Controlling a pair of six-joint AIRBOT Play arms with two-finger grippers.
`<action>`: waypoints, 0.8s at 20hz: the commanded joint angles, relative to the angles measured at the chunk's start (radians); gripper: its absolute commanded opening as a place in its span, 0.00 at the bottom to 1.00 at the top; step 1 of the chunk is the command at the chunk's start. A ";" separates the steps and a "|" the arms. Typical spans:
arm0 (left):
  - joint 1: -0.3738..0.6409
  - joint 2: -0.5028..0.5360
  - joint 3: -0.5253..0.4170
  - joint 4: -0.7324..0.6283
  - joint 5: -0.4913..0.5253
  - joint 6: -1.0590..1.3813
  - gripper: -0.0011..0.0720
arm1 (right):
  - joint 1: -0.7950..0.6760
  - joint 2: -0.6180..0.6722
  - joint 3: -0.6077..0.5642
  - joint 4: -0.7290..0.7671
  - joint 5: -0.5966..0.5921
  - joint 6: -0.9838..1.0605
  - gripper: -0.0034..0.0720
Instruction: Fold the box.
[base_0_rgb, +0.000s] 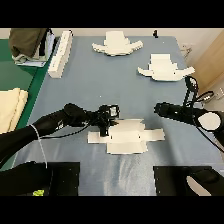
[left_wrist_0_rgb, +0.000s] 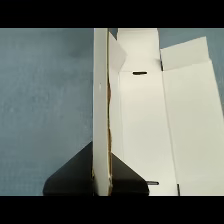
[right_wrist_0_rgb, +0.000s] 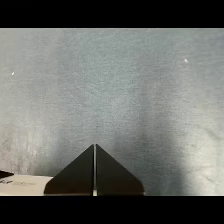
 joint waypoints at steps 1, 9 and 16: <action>-0.018 0.060 0.009 0.003 0.076 0.026 0.03 | 0.000 0.000 0.001 0.001 -0.002 -0.002 0.07; -0.010 -0.004 0.034 0.023 0.038 0.024 0.03 | 0.002 0.000 0.001 0.006 -0.026 -0.002 0.07; -0.093 -0.076 -0.032 -0.005 0.116 0.024 0.03 | 0.002 0.000 0.001 0.006 -0.029 -0.002 0.07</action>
